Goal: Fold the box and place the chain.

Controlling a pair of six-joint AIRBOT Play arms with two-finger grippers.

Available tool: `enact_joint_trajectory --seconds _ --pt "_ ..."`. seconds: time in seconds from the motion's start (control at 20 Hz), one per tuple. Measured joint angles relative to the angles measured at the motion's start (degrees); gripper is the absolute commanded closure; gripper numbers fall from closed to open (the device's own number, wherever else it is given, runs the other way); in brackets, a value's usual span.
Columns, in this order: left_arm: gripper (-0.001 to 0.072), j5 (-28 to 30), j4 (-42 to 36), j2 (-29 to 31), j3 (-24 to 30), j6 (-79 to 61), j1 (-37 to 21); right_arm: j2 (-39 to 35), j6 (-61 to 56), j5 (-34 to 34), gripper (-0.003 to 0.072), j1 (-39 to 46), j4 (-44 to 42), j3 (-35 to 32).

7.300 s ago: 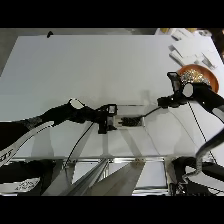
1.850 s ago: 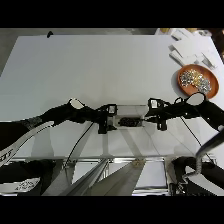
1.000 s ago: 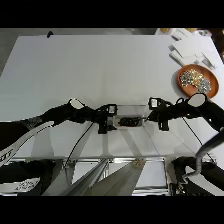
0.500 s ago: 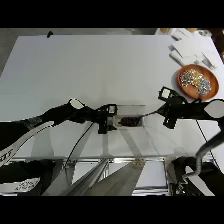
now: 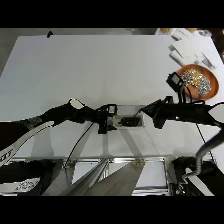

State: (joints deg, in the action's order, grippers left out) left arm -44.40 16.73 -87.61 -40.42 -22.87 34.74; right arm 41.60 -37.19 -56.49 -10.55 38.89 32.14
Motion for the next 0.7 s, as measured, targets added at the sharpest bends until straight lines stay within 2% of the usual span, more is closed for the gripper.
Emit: enact_joint_trajectory --seconds 0.4,0.55,0.7 --pt "0.0395 0.0 0.0 0.0 0.0 0.0 0.0 11.8 -3.6 0.3 0.0662 -5.4 6.9 0.0" --pt "0.0395 0.0 0.0 0.0 0.0 0.0 0.0 13.5 -4.6 0.3 0.0420 -5.5 9.2 0.1" --pt "0.0395 0.0 0.0 0.0 0.0 0.0 0.0 14.1 -5.5 -1.3 0.0416 -4.0 10.2 1.8"
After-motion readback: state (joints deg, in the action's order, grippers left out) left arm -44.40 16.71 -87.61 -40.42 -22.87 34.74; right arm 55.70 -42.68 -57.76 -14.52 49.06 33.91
